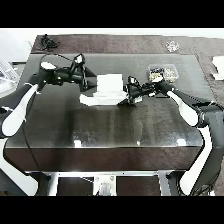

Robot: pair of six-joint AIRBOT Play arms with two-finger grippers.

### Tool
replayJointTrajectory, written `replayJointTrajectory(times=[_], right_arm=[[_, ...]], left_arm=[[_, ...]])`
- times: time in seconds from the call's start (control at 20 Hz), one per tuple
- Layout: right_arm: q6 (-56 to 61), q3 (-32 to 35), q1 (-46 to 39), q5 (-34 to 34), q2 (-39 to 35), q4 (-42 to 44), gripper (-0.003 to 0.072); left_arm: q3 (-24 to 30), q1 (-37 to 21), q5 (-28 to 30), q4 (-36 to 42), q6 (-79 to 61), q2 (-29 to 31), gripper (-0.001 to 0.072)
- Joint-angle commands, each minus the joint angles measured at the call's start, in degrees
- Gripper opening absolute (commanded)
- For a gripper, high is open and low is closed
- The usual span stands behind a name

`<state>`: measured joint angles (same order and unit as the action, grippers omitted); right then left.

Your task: Fold the box and place the chain.

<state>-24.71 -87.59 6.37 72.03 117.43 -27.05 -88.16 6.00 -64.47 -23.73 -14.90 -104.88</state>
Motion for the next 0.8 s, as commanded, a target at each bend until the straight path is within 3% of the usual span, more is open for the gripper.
replayJointTrajectory(times=[0.0, 0.4, 0.75], right_arm=[[0.0, 0.0, 0.0, 0.0, 0.0, 0.0, 0.0590], [0.0, 0.0, 0.0, 0.0, 0.0, 0.0, 0.0591], [0.0, 0.0, 0.0, 0.0, 0.0, 0.0, 0.0591]], left_arm=[[0.0, -1.3, -6.3, -12.0, 5.7, 1.0, 0.0720], [0.1, 1.6, -1.5, -23.1, 8.2, 1.0, 0.0720], [0.7, 1.6, -2.6, -20.1, 8.9, -0.6, 0.0720]])
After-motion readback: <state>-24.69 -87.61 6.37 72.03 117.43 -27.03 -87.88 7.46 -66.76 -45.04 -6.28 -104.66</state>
